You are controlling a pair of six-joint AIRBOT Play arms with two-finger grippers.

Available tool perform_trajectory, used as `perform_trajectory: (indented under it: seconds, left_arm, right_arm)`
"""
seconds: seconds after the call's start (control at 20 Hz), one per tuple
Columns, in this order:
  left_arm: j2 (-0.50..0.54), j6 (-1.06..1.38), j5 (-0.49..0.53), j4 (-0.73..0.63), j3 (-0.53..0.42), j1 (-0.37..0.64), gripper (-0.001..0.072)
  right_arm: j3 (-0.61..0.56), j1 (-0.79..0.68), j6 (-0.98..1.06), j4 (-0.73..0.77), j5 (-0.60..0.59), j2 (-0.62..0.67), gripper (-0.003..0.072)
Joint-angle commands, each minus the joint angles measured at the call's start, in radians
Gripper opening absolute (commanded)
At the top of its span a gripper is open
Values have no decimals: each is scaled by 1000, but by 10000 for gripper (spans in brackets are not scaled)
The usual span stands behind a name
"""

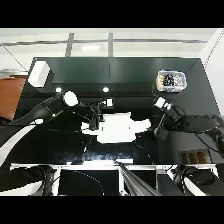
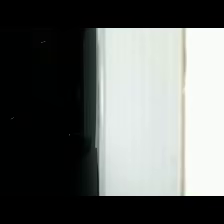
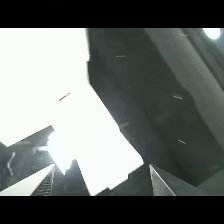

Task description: Fold the box and place the chain.

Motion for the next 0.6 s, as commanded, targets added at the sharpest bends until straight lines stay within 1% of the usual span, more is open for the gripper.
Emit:
perform_trajectory:
  seconds: [0.0,0.15,0.35,0.55]
  left_arm:
    - [-1,20,-31,22,13,-20,32]
    - [-4,13,-32,37,21,-32,32]
    - [-9,4,-44,36,21,-31,32]
    - [-9,4,-46,36,21,-31,32]
  right_arm:
    - [-50,81,-132,16,66,-29,697]
    - [-64,132,-172,18,88,-53,697]
    - [-72,185,-241,19,26,-77,697]
    - [-72,237,-280,32,34,-139,697]
